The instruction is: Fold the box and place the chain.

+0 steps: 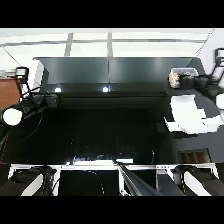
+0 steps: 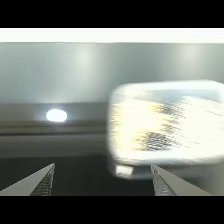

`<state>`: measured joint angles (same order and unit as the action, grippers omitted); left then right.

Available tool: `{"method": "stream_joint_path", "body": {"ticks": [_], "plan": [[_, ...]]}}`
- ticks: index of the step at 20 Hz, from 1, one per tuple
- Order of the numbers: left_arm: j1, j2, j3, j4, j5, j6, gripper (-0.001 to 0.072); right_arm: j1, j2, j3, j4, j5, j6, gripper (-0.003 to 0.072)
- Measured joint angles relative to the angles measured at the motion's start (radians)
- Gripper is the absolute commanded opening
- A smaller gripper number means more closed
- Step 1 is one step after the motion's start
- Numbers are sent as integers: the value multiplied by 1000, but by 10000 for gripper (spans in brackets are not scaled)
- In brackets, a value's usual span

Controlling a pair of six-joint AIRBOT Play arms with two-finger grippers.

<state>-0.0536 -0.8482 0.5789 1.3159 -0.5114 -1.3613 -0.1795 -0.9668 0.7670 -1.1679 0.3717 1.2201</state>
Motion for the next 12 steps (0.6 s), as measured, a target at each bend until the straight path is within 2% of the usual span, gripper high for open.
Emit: {"method": "stream_joint_path", "body": {"ticks": [3,7,9,12], "plan": [[2,-29,33,93,-154,-23,719,-263,-100,139,-126,122,166,709],[3,-43,48,160,-282,-53,718,-584,-263,305,-192,407,248,709],[3,-45,51,175,-318,-60,718,-710,-353,377,-177,560,228,709],[2,-47,52,181,-344,-64,718,-838,-513,495,-19,811,84,709]]}}
